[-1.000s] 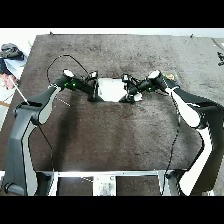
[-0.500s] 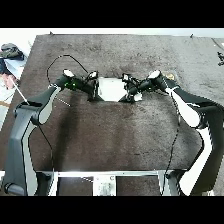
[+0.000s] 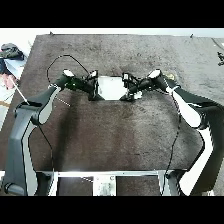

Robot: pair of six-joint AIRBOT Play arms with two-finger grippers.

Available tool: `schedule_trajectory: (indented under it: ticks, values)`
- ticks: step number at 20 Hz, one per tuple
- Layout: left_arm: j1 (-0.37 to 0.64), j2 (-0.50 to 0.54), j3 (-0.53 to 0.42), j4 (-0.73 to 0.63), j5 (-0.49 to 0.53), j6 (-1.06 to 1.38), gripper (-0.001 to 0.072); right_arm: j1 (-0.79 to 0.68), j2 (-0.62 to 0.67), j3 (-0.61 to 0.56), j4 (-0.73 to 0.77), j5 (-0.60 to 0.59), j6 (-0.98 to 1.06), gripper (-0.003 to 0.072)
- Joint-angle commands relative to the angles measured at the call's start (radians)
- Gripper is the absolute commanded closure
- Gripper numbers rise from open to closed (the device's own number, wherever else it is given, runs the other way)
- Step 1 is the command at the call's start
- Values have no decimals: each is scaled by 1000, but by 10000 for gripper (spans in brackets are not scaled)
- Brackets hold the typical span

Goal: Fold the box and place the chain.

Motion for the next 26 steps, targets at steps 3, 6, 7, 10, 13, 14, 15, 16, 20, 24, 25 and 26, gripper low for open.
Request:
schedule_trajectory:
  ticks: [3, 6, 7, 10, 13, 14, 15, 16, 20, 24, 25, 26]
  values:
    - [-1, -1, 0, 10, -5, -1, 253, -43, 70, 1, -68, 41, 32, -29]
    - [-1, -1, -1, 10, -5, -1, 253, -75, 117, 1, -154, 42, 110, -28]
    - [-1, -1, -1, 10, -5, -1, 253, -87, 134, 1, -180, 46, 139, -28]
    - [-1, -1, -1, 11, -3, -1, 253, -111, 183, 1, -171, 49, 278, -28]
    - [-1, -2, 0, 14, -2, -1, 253, -105, 224, 1, -58, 93, 384, 44]
    - [-1, -2, -1, 14, -2, -1, 253, -99, 226, 1, 13, 141, 384, 325]
    - [-1, -2, -1, 14, -1, -1, 253, -89, 225, 0, 81, 189, 384, 619]
    - [-1, -2, -1, 14, -1, -1, 253, -74, 225, -1, 118, 205, 384, 670]
    - [-1, -2, -1, 14, 2, -1, 253, 12, 209, -2, 128, -3, 384, 671]
    - [-1, -2, -1, 14, 2, -1, 253, 23, 148, -2, 98, -189, 417, 671]
    - [-1, -2, -1, 14, 2, -1, 253, 16, 131, -2, 97, -204, 441, 671]
    - [-1, -2, -1, 14, 2, -1, 253, 8, 115, -2, 97, -203, 444, 671]
